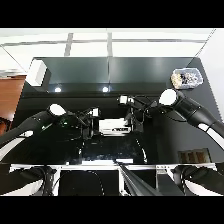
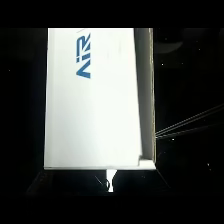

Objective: Fold the box and place the chain.

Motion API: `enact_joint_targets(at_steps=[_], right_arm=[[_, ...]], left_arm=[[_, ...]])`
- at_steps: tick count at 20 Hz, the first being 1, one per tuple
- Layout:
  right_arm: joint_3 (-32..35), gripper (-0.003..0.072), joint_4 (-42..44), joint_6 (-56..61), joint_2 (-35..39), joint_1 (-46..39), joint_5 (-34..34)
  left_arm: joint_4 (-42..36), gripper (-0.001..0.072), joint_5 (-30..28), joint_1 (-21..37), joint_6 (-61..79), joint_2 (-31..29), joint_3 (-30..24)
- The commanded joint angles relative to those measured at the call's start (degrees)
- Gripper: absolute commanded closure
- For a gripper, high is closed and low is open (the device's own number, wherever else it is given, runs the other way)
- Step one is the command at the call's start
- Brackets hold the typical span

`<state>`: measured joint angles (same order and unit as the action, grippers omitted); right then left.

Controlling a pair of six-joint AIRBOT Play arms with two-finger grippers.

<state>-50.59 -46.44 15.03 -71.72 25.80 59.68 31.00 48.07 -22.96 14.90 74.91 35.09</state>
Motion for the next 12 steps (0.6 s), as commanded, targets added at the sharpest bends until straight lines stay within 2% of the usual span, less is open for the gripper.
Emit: enact_joint_targets(at_steps=[1, 12], right_arm=[[0.02, 0.0449, -0.17, 1.27, 0.02, 0.02, 0.70], [0.04, 0.0448, -1.99, 1.29, 0.02, 0.02, 2.80]], left_arm=[[0.04, 0.0360, 0.17, 0.00, 0.09, -0.02, 0.04], [0.04, 0.0360, 0.17, 0.00, 0.09, -0.02, 0.04]])
